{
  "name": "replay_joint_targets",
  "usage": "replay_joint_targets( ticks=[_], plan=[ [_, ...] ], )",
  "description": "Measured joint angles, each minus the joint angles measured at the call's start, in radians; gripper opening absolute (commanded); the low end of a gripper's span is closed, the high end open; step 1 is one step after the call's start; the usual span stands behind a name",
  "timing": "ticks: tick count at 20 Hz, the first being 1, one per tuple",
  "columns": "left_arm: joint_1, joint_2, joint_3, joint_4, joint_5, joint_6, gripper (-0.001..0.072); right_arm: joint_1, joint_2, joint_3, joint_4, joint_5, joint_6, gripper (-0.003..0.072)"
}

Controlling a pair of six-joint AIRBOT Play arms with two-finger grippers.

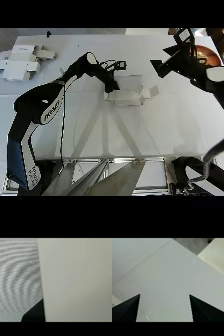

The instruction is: Fold the box and place the chain.

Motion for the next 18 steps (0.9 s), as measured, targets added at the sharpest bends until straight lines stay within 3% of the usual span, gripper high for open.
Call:
replay_joint_targets(
  ticks=[7,12,18],
  plan=[
    [0.0,0.0,0.0,0.0,0.0,0.0,0.0016,-0.004,0.223,0.0,-0.019,0.162,0.076,0.0693],
    [0.0,0.0,0.0,0.0,0.0,0.0,0.0016,-0.029,0.294,-0.004,-0.032,0.252,0.076,0.0693],
    [0.0,0.0,0.0,0.0,-0.001,0.0,0.0016,-0.035,0.304,-0.164,-0.091,0.309,-0.108,0.0693]
  ],
)
